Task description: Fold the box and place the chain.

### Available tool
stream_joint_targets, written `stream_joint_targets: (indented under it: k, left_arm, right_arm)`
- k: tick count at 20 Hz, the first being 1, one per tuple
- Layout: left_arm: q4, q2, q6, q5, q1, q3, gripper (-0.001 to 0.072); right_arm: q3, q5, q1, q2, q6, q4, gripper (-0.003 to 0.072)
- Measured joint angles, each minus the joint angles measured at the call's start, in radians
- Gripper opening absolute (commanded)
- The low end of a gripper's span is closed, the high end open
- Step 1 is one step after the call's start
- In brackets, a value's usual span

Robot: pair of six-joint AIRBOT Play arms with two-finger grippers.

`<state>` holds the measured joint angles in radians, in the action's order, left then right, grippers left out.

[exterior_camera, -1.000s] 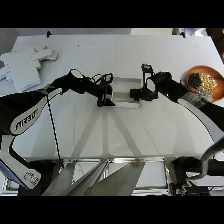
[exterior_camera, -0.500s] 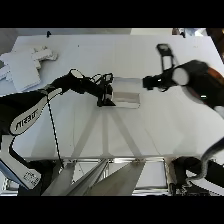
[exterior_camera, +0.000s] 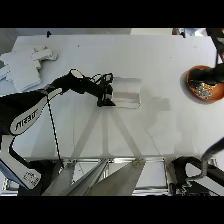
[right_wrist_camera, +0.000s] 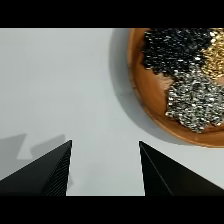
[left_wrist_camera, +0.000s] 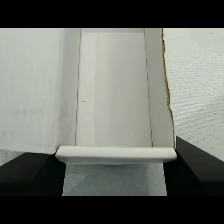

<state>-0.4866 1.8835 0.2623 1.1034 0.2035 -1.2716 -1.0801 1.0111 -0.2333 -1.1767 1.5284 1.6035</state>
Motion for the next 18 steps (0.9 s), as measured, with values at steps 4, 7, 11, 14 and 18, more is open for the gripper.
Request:
stream_joint_targets:
  k: [4,7,11,14,18]
  left_arm:
    - [0.000,0.000,0.000,0.000,0.000,0.000,0.0567]
    - [0.000,0.000,0.000,0.000,0.000,0.000,0.0567]
    - [0.000,0.000,0.000,0.000,0.000,0.000,0.0567]
    - [0.000,0.000,0.000,0.000,0.000,0.000,0.0567]
    - [0.000,0.000,0.000,0.000,0.000,0.000,0.0567]
  right_arm:
    - [0.000,-0.034,-0.144,-0.141,-0.053,0.024,0.0477]
    - [0.000,-0.106,-0.193,-0.230,-0.063,0.045,0.0476]
    - [0.000,-0.209,-0.215,-0.319,-0.053,0.064,0.0462]
    - [-0.001,-0.253,-0.217,-0.365,-0.040,0.072,0.0233]
    - [-0.001,-0.264,-0.207,-0.384,-0.036,0.079,0.0008]
